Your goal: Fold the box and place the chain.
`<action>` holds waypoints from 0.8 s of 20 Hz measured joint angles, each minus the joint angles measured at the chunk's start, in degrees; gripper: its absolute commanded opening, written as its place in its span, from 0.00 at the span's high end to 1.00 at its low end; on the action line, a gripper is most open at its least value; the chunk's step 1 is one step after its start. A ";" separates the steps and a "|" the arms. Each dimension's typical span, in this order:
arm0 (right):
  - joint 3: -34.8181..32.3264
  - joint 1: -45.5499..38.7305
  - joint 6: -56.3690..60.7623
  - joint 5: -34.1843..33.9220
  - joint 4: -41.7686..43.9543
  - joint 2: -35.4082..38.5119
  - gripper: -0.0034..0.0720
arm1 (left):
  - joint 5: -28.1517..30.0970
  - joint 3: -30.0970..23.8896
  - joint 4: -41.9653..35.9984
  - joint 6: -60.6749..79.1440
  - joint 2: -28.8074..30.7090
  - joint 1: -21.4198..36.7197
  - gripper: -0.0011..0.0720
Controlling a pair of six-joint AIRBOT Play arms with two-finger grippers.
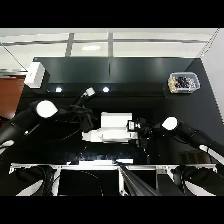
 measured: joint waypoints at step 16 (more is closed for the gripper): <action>0.00 0.00 -0.02 -0.07 -0.04 0.00 0.70 | 8.74 -10.88 -3.67 29.09 -1.55 -6.56 0.35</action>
